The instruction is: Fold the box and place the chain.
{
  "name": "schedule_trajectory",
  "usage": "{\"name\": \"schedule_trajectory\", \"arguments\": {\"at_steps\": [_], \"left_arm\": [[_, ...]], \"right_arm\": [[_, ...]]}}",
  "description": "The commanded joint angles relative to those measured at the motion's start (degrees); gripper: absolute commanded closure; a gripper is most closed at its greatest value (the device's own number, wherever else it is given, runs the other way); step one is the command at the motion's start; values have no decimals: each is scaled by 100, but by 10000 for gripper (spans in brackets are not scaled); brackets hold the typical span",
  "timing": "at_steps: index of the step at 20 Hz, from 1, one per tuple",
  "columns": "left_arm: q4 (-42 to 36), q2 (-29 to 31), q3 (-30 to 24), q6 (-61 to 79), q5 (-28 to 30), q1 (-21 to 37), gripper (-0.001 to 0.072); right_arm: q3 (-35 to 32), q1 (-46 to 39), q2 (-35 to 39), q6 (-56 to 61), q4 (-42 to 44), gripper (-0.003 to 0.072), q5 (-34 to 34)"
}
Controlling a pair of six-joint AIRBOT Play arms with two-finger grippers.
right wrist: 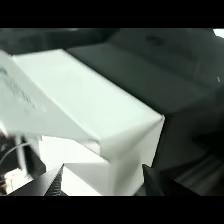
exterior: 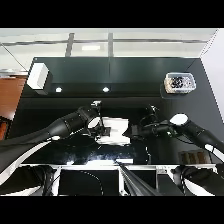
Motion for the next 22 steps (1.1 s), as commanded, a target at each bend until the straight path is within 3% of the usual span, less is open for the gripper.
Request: {"name": "schedule_trajectory", "arguments": {"at_steps": [1,2,5,9,12,20,21,22], "left_arm": [[2,0,4,4,-76,2,684],[4,0,4,4,-76,2,684],[2,0,4,4,-76,2,684],[4,0,4,4,-74,2,684],[2,0,4,4,-74,2,684],[4,0,4,4,-72,2,684],[4,0,4,4,-72,2,684],[4,0,4,4,-72,2,684]], "right_arm": [[599,772,-2,2404,-1631,135,-621],[811,1036,-2,3130,-2240,136,-632],[1362,1650,-4,4474,-3733,256,-608],[1596,2114,-11,5814,-4990,258,-229],[1709,2363,-122,6229,-5410,341,-26],[2367,2973,-1027,7667,-6260,381,516],[2367,2986,-1091,7801,-6266,445,553],[2369,2997,-1130,7917,-6249,445,555]]}}
